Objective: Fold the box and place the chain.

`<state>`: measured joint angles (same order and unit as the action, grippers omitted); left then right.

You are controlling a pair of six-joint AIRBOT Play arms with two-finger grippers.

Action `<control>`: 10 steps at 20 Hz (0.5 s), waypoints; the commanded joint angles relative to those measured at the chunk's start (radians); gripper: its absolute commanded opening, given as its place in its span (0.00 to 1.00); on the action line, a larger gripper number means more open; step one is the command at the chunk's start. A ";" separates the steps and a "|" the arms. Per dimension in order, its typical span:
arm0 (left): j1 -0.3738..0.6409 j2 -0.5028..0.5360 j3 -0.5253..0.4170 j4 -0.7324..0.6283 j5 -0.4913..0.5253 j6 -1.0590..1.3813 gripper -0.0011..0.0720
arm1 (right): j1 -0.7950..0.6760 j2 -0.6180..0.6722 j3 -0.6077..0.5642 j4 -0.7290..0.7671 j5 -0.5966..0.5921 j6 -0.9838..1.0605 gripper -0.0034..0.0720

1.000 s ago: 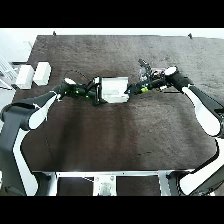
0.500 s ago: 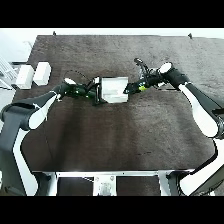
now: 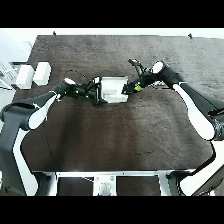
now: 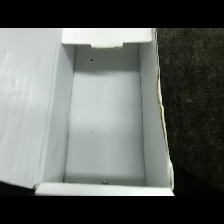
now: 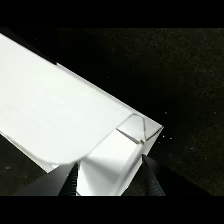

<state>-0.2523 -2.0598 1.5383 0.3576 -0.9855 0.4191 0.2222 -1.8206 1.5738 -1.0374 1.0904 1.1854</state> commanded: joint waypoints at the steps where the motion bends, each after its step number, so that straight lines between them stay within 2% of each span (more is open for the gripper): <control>1: 0.000 0.000 0.000 0.000 0.001 0.001 0.40 | 0.029 -0.001 0.002 -0.085 -0.032 0.093 0.68; 10: 0.000 0.000 0.000 0.000 0.001 0.001 0.40 | 0.089 -0.001 0.017 -0.303 -0.067 0.329 0.68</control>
<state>-0.2527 -2.0598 1.5383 0.3576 -0.9848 0.4202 0.2935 -1.8217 1.5818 -1.2526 1.0309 1.4315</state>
